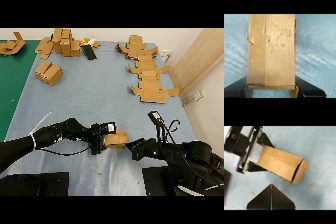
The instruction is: Fold the box.
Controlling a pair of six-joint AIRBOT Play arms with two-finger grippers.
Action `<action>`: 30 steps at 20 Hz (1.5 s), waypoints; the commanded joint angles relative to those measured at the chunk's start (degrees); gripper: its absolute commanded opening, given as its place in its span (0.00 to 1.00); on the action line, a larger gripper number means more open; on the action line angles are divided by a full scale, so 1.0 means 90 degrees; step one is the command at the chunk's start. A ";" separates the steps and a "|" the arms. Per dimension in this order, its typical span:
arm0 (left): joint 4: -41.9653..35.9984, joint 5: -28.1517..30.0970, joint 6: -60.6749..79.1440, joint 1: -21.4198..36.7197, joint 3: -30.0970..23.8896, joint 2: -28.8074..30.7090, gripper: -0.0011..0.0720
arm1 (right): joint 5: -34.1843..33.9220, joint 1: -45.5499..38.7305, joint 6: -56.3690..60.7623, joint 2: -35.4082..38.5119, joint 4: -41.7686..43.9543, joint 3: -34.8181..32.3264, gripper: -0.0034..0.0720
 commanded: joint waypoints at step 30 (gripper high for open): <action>0.0000 0.0000 0.0002 0.0000 0.0002 -0.0005 0.57 | 0.1982 -0.0335 0.1921 -0.1343 0.0551 -0.0614 0.05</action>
